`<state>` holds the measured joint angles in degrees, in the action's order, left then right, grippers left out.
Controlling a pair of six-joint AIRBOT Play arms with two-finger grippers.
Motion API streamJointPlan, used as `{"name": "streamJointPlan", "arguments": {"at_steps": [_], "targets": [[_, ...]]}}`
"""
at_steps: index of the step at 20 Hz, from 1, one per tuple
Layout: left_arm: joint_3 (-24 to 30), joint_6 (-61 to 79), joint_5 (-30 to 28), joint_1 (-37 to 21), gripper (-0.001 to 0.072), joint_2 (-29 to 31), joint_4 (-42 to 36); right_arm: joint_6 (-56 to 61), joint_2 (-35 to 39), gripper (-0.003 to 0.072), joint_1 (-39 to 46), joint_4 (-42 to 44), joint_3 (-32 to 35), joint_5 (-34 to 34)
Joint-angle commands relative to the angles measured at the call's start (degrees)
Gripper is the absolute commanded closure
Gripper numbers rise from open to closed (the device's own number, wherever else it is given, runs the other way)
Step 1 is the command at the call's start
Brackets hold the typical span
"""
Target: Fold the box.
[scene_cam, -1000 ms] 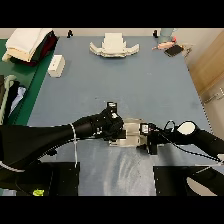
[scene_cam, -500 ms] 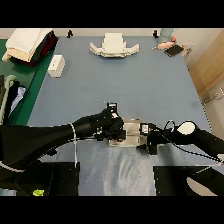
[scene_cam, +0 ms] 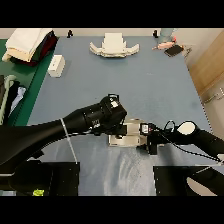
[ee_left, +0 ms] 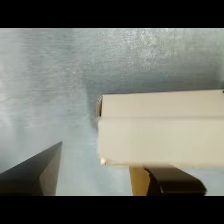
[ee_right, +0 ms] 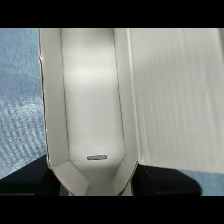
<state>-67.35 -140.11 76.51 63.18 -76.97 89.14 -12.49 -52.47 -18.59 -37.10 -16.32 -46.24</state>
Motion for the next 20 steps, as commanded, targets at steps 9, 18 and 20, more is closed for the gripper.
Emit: {"name": "streamJointPlan", "arguments": {"at_steps": [9, 18, 20], "targets": [[-4.07, 20.39, 4.85, -0.04, 0.0697, 9.05, 8.76, 0.0, 0.04, 0.0172, -0.07, 0.0, -0.04, 0.0], [25.51, 82.16, -18.75, -14.93, 0.0693, 32.46, -16.0, 0.0, 0.04, 0.0172, -0.07, 0.0, -0.04, 0.0], [34.14, 97.09, -26.14, -18.8, 0.0056, 36.22, -25.94, 0.0, 0.04, 0.0172, -0.07, 0.0, -0.04, 0.0]]}}
